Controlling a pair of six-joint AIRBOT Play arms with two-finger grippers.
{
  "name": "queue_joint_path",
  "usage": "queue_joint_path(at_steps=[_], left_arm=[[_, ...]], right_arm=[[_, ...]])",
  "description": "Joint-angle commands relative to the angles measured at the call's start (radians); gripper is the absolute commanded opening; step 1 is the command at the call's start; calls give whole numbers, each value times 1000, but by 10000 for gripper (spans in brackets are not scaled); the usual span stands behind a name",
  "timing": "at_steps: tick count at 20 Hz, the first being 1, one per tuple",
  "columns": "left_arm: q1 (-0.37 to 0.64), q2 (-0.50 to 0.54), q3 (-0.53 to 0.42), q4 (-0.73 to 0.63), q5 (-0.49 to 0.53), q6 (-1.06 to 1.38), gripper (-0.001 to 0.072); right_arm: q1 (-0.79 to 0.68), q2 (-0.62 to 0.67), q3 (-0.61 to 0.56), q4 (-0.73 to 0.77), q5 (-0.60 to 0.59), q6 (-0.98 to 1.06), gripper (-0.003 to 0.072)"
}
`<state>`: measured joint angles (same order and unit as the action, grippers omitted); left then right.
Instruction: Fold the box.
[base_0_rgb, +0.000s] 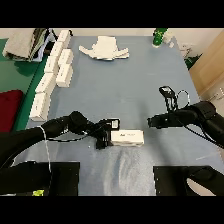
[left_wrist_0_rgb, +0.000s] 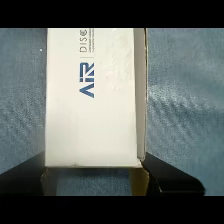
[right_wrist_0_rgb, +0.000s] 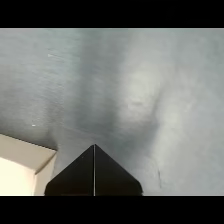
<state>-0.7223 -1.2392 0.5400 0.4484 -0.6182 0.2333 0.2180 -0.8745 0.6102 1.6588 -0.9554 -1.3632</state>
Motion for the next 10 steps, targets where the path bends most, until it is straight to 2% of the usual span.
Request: queue_joint_path(at_steps=[1,4,7,10], left_arm=[[1,6,4,0,6,-77,520],[1,45,6,1,-3,-111,520],[2,109,6,1,-11,-120,520],[25,158,6,13,-21,-190,520]], right_arm=[[-20,-56,18,-16,-57,90,9],[-20,-60,18,-44,-51,114,9],[-20,-60,18,-132,-48,230,9],[-20,-60,18,-160,-49,231,9]])
